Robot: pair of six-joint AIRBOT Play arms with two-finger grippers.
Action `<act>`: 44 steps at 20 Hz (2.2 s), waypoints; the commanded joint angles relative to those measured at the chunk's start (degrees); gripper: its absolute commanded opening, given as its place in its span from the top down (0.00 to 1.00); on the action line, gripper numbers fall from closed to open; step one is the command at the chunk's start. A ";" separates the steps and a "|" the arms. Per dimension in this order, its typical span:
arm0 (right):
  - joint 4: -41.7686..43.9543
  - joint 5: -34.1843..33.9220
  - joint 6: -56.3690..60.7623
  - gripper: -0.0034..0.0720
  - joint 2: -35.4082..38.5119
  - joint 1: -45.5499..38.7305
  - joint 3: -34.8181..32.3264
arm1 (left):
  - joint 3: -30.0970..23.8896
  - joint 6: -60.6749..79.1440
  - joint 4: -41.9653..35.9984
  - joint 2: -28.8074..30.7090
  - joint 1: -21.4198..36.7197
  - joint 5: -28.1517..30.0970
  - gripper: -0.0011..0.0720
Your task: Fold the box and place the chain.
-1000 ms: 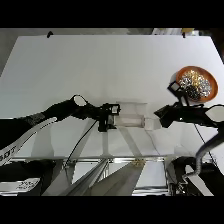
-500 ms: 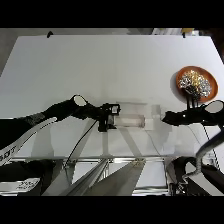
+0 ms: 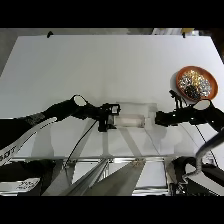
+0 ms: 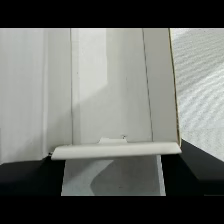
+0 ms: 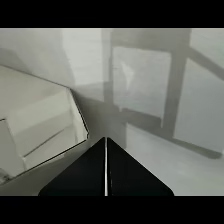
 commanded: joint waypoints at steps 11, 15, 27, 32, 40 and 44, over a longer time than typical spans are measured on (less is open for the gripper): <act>5.09 3.96 -6.03 0.68 7.91 2.58 0.02 | -0.02 0.00 0.02 0.04 0.00 0.00 0.70; 5.05 -0.76 -3.26 0.49 7.91 9.07 0.02 | -0.02 0.00 0.02 0.04 0.00 0.00 0.70; -23.67 -8.85 37.70 0.50 5.11 31.15 9.94 | -0.02 0.00 0.02 0.04 0.00 0.00 0.70; -31.93 -4.66 49.24 0.50 -2.43 37.99 16.17 | -0.02 0.00 0.02 0.04 0.00 0.00 0.70; -42.23 0.48 63.84 0.54 -7.76 41.33 20.11 | -0.02 0.00 0.02 0.04 0.00 0.00 0.70; -44.22 1.14 67.56 0.54 -7.76 41.33 20.15 | -0.02 0.00 0.02 0.04 0.00 0.02 0.70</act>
